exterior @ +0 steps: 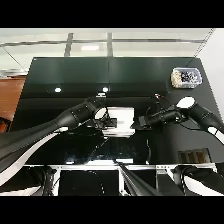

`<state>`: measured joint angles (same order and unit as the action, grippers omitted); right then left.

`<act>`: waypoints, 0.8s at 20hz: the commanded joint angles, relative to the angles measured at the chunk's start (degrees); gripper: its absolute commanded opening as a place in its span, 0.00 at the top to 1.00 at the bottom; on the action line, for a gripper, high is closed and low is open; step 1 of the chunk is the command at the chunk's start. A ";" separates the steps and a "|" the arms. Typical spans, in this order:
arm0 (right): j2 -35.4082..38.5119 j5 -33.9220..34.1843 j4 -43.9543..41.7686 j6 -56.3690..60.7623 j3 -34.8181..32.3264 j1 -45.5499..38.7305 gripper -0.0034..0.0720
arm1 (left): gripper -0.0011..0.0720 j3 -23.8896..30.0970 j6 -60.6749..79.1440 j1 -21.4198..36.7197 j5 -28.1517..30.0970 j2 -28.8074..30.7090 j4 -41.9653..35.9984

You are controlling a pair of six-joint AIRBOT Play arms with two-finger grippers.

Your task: Fold the box and place the chain.

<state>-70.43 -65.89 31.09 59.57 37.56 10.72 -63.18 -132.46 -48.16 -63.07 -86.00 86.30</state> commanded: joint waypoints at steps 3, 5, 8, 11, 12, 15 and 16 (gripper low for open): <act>0.00 9.09 7.69 12.92 2.45 8.39 0.46 | 0.95 -0.04 0.02 0.00 0.02 -0.02 -0.02; -0.02 12.37 15.74 23.34 4.76 12.87 0.47 | 0.95 -0.04 0.02 0.00 0.00 -0.02 -0.02; -1.03 11.85 30.27 41.64 9.77 19.41 0.47 | 0.95 -0.04 0.00 0.00 0.02 -0.02 0.00; -2.91 8.90 39.98 53.02 13.68 24.41 0.47 | 0.95 -0.04 0.00 0.00 0.04 -0.02 0.00; -3.76 7.52 43.58 57.29 14.82 25.51 0.47 | 0.95 -0.04 0.00 0.00 0.04 -0.02 0.00; -6.14 4.15 49.90 64.59 17.35 27.65 0.47 | 0.95 -0.04 0.00 0.00 0.02 -0.02 0.00; -6.54 4.22 51.17 66.23 17.44 28.17 0.47 | 0.95 -0.04 0.00 0.00 0.02 -0.02 0.00</act>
